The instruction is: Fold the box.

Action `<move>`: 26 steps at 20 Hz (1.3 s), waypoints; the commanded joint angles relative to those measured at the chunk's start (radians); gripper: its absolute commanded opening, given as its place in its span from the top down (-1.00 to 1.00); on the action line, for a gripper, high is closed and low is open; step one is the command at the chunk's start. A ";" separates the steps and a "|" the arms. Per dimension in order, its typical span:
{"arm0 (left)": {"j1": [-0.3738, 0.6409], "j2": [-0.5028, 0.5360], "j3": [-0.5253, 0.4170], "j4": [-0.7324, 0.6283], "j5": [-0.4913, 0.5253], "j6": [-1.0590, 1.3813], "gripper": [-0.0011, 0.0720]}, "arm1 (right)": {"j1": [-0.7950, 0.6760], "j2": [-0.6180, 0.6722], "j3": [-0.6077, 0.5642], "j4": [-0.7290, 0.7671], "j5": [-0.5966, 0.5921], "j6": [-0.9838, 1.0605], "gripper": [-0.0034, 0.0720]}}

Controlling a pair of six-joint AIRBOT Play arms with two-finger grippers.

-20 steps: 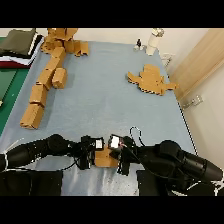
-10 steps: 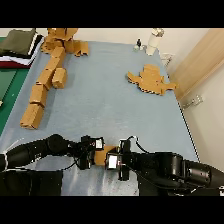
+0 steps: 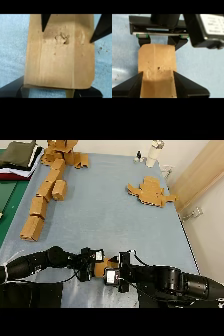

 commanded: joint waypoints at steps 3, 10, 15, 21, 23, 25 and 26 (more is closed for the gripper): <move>0.000 0.000 0.000 0.000 0.000 0.000 -0.16 | 0.002 -0.076 0.000 -0.105 0.000 0.003 -0.66; 0.000 0.000 0.000 0.000 0.000 0.000 -0.16 | 0.002 -0.079 0.002 -0.108 -0.002 0.003 -0.35; 0.000 0.000 0.000 0.000 0.000 0.000 -0.16 | 0.002 -0.079 0.029 -0.108 -0.010 0.003 -0.06; 0.000 0.000 0.000 0.000 0.000 0.000 -0.16 | 0.002 -0.079 0.051 -0.108 -0.023 0.003 -0.06; 0.000 0.000 0.000 0.000 0.000 0.000 -0.16 | 0.002 -0.077 0.058 -0.108 -0.031 0.003 -0.05; 0.000 0.000 0.000 0.000 0.000 0.000 -0.16 | 0.002 -0.068 0.065 -0.109 -0.041 0.003 -0.04; 0.000 0.000 0.000 0.000 0.000 0.000 -0.16 | 0.002 -0.060 0.067 -0.109 -0.050 0.003 0.17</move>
